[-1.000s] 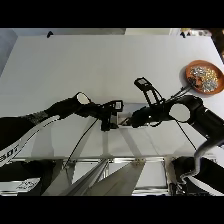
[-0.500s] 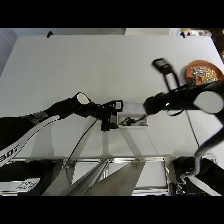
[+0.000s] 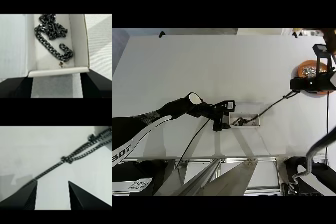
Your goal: Fold the box and place the chain.
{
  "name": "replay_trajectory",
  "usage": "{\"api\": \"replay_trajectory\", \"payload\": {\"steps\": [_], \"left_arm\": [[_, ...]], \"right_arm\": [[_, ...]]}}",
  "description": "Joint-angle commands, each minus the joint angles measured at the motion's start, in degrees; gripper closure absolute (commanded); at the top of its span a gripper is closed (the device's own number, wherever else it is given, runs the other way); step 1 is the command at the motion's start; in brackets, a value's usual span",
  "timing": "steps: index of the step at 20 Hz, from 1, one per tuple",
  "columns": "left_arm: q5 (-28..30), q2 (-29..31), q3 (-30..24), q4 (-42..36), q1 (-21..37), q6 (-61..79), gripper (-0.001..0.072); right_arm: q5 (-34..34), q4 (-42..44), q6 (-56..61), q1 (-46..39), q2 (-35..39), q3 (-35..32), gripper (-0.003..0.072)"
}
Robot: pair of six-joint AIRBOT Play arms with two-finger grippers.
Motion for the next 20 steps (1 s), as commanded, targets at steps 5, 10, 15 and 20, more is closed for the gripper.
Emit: {"api": "replay_trajectory", "payload": {"steps": [5, 10, 15, 20], "left_arm": [[0.00, 0.04, 0.00, 0.02, 0.00, 0.02, 0.0497], [0.00, 0.04, 0.00, 0.02, 0.00, 0.02, 0.0497], [0.00, 0.04, 0.00, 0.02, 0.00, 0.02, 0.0497], [0.00, 0.04, 0.00, 0.02, 0.00, 0.02, 0.0497]], "right_arm": [[-2.36, 1.31, -1.18, -2.82, -16.44, 0.07, 0.0336], [-5.18, 4.46, -1.51, -2.82, -19.87, 0.07, 0.0354], [-5.33, 4.74, -1.46, -2.82, -19.87, 0.07, 0.0448], [-5.20, 4.79, -1.11, -2.82, -20.96, 0.07, 0.0448]]}}
